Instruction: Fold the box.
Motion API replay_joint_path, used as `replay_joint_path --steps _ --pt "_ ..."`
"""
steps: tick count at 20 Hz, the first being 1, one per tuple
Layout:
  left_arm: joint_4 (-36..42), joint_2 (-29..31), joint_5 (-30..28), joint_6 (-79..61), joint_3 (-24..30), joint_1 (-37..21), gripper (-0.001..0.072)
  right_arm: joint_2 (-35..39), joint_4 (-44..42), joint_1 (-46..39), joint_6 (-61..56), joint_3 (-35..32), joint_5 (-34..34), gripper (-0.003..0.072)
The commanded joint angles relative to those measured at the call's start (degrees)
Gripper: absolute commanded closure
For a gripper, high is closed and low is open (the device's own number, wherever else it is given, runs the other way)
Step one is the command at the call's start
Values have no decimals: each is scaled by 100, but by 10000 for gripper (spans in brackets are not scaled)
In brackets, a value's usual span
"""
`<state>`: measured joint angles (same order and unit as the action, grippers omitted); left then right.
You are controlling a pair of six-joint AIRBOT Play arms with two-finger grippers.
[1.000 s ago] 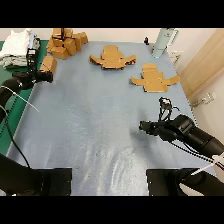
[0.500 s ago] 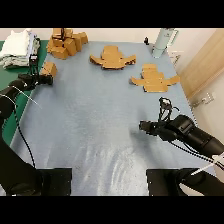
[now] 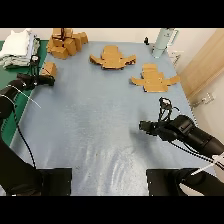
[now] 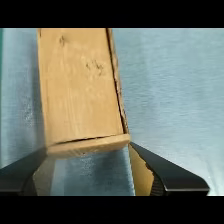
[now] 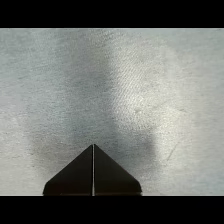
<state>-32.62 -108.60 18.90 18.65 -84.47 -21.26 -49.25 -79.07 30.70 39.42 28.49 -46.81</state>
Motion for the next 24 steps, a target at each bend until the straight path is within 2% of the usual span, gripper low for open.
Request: replay_joint_path --steps 1,4,6,7,8,9,12,14,16,20,22,24 --pt "-1038 584 1285 876 -7 -249 7 -2 -28 0 0 0 0 682" --pt "-2347 1255 2203 2037 -7 -439 7 -7 -28 0 7 0 52 682" --pt "-2424 1711 2815 2221 -7 -492 30 -9 -28 -2 83 2 260 682" --pt "-2402 1917 3117 2367 -7 -479 268 -9 -72 -2 179 7 466 682" --pt "-2385 2135 3451 2448 -11 -428 624 -31 -96 -2 208 44 629 682" --pt "-2371 2317 3676 2487 -9 -339 696 -90 -116 -2 219 149 647 682" --pt "-2376 2782 4188 3040 72 205 700 -540 -315 -2 1027 807 444 682" --pt "-2387 3082 4253 3554 507 761 700 -1008 -328 -4 1329 1443 74 683" --pt "-2387 3359 4201 3941 1169 1440 700 -1576 -328 -4 1596 2166 -372 682" --pt "-2404 3530 3674 4575 2312 3167 700 -2632 -455 -2 2133 3366 -1001 682" --pt "-2404 3526 3086 4948 2750 3936 700 -2986 -678 -2 2367 3670 -1102 682" --pt "-2404 3497 2736 5252 2986 4435 700 -3257 -979 -2 2623 3812 -1113 683"
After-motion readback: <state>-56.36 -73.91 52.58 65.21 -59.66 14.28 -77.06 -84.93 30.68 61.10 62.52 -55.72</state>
